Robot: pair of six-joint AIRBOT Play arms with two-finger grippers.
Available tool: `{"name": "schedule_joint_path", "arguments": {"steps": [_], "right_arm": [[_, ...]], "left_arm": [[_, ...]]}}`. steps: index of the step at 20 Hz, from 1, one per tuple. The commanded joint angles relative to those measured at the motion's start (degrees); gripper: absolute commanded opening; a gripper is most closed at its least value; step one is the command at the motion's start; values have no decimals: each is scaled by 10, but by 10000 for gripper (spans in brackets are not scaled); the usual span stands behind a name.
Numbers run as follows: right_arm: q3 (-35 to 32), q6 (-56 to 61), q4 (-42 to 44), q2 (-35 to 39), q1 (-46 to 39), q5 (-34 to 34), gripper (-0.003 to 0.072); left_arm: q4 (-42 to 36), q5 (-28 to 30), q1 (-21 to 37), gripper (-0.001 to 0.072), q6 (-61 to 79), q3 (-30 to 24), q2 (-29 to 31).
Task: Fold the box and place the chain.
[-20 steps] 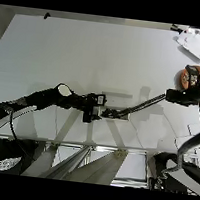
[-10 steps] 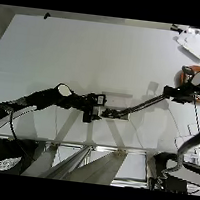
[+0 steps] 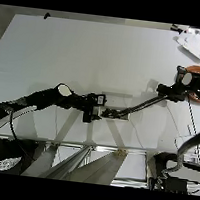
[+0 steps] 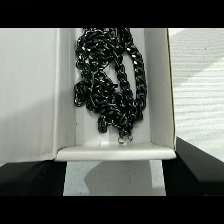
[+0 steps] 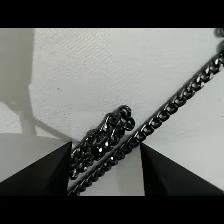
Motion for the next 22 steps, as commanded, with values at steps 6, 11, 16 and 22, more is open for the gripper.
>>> {"name": "schedule_joint_path", "arguments": {"steps": [6,11,16,22], "right_arm": [[0,9,9,-10,17,35,84],[0,-22,11,12,17,47,9],[0,-93,12,76,17,62,9],[0,-160,19,211,17,133,9]], "left_arm": [[0,0,0,335,0,0,0],[0,0,0,335,0,0,0],[0,0,0,335,0,0,0],[0,0,0,335,0,0,0]]}}
